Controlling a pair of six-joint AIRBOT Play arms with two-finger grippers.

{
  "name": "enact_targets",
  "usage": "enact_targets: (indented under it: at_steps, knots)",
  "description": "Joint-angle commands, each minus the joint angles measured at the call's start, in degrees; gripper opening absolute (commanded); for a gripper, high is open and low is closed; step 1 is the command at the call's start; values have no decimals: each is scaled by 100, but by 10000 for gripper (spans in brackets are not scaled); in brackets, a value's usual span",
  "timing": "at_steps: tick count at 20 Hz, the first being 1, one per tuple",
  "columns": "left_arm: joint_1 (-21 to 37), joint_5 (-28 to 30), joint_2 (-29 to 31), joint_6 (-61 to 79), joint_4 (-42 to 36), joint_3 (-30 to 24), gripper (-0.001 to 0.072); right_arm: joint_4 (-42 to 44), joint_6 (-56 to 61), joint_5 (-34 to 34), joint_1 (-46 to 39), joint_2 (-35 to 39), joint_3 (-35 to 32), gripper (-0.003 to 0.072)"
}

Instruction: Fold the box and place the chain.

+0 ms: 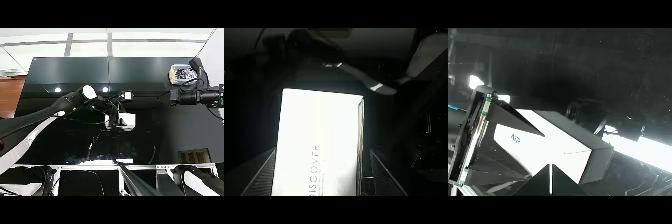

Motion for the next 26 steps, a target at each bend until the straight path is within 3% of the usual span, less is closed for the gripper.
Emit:
enact_targets:
  at_steps: [1,8,11,12,14,15,19,26]
  knots:
    - [-9,-227,-28,-76,98,13,712,-2,-28,2,-2,4,7,17]
    - [-15,-251,-28,245,1036,13,712,-125,-31,2,-2,4,7,16]
    - [-83,107,-39,175,1499,11,704,-122,-28,-7,-2,4,7,17]
    - [-129,273,-39,33,1521,13,650,-120,-26,-26,-2,4,7,16]
    - [-131,579,-2,-909,1838,229,401,-122,-24,-85,-2,4,7,17]
    - [-42,669,15,-1681,2133,431,359,-122,-24,-107,-2,4,7,16]
    - [1150,660,20,-3536,3244,1329,352,-116,-22,-380,-2,4,7,17]
    - [4446,846,-258,-5458,3348,2103,360,-66,-20,-907,4,2,9,17]
